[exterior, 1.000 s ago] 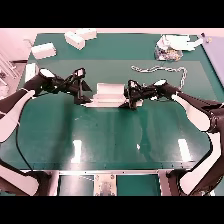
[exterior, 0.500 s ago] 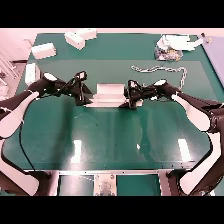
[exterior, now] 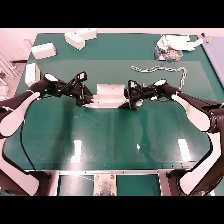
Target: Fold the box and place the chain.
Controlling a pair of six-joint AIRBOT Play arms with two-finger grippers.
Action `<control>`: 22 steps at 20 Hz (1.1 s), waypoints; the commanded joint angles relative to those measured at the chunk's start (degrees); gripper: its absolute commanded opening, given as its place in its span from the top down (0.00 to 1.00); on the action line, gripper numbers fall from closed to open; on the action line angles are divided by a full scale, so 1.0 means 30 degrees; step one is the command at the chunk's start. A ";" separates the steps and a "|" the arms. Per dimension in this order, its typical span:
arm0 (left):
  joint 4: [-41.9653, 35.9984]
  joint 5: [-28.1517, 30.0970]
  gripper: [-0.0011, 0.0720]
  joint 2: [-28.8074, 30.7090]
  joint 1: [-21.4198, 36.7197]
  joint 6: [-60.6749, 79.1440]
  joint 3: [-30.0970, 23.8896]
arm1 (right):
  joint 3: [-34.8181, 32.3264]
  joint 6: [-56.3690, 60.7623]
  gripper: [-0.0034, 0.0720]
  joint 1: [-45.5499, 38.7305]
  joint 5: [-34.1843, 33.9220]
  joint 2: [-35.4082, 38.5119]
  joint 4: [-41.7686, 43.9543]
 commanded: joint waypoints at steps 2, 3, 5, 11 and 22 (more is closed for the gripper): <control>0.0379 -0.0131 0.29 -0.0015 -0.0007 0.0277 0.0044 | 0.0007 0.0022 0.19 0.0015 -0.0007 0.0007 0.0036; 0.0576 -0.0124 0.22 0.0000 -0.0007 0.0619 0.0051 | 0.0007 0.0022 0.19 0.0015 -0.0007 0.0007 0.0036; 0.0576 0.0197 0.20 -0.0007 -0.0007 0.0685 0.0051 | 0.0007 0.0022 0.19 0.0015 -0.0007 0.0007 0.0029; 0.1967 0.1588 0.20 0.0117 -0.0007 0.0678 0.0087 | 0.0007 0.0022 0.19 0.0015 -0.0007 0.0007 0.0029; 0.0430 -0.1129 0.21 0.0087 -0.0051 0.0532 0.0168 | 0.0007 0.0022 0.19 0.0015 -0.0007 0.0007 0.0029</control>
